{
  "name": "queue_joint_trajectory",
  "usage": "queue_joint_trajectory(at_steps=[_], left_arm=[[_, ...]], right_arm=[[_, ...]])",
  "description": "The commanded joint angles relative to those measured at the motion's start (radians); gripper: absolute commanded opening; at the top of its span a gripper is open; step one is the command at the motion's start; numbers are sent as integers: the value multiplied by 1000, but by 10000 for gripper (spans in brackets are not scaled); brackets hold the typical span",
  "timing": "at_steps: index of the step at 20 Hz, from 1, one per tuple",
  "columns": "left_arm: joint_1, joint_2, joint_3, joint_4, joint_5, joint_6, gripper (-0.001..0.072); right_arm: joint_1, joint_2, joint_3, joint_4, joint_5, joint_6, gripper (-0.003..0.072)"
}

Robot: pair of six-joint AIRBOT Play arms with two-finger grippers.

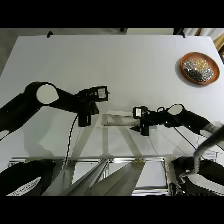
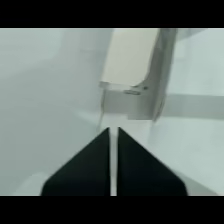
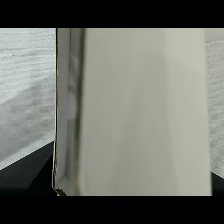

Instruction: Fold the box and place the chain.

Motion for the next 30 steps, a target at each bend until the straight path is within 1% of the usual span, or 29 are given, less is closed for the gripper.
queue_joint_trajectory(at_steps=[1,2,4,6,8,10,11,13,15,18,19,21,24,26,30], left_arm=[[-16,60,0,-66,-160,-69,8],[-36,51,-1,-89,-180,-69,7],[-111,21,-5,-160,-161,-60,7],[-205,-20,-5,-206,-61,-26,7],[-283,-63,-5,-216,105,-17,9],[-326,-107,-5,-217,289,-18,11],[-334,-133,-5,-228,379,-19,11],[-331,-184,-5,-259,523,-21,10],[-327,-224,-5,-251,649,-42,7],[-322,-251,-5,-251,820,-89,7],[-308,-254,-5,-250,842,-116,7],[-261,-261,-5,-250,824,-181,7],[-201,-288,-5,-251,721,-211,7],[-197,-310,-5,-251,665,-211,7],[-206,-330,-5,-257,663,-198,8]], right_arm=[[0,0,0,1,0,1,419],[0,0,0,1,0,1,419],[0,0,0,1,0,1,419],[0,0,-1,1,0,1,419],[0,0,0,1,0,1,419],[0,0,0,1,0,1,419],[0,0,0,1,0,1,419],[0,0,-1,1,0,1,419],[0,0,-1,1,0,1,419],[0,0,0,1,0,1,419],[0,0,0,1,0,1,419],[0,0,0,1,0,1,419],[0,0,0,1,0,1,419],[0,0,0,1,0,1,419],[0,0,0,1,0,1,419]])
